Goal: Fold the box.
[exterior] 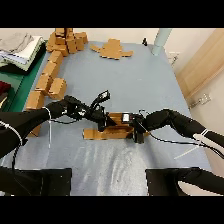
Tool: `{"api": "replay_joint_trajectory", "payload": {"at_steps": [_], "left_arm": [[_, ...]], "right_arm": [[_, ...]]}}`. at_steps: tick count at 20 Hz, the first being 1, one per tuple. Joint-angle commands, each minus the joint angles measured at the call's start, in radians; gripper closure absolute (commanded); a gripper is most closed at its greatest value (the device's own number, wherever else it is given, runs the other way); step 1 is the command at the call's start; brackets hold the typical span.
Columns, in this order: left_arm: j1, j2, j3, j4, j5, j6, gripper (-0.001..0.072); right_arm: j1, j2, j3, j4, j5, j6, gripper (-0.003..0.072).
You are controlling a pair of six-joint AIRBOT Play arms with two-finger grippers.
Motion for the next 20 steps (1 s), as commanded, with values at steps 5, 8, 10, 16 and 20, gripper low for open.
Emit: {"api": "replay_joint_trajectory", "payload": {"at_steps": [5,8,10,16,20], "left_arm": [[0.001,-0.001,0.0,-0.002,0.002,0.0,0.0698],[0.001,-0.001,0.0,-0.002,0.002,0.0,0.0698],[0.001,-0.001,0.0,-0.002,0.002,0.0,0.0698],[0.001,-0.001,0.0,-0.002,0.002,0.0,0.0698],[0.001,-0.001,0.0,-0.002,0.002,0.0,0.0698]], "right_arm": [[0.001,-0.003,0.0,-0.009,-0.002,0.001,0.0121],[0.001,-0.003,0.008,-0.009,-0.003,0.001,0.0091],[0.001,-0.003,0.02,-0.008,-0.003,0.001,0.0091],[-0.051,-0.068,0.092,-0.001,-0.137,0.001,0.0091],[-0.055,-0.111,0.122,0.002,-0.138,0.001,0.0091]]}}
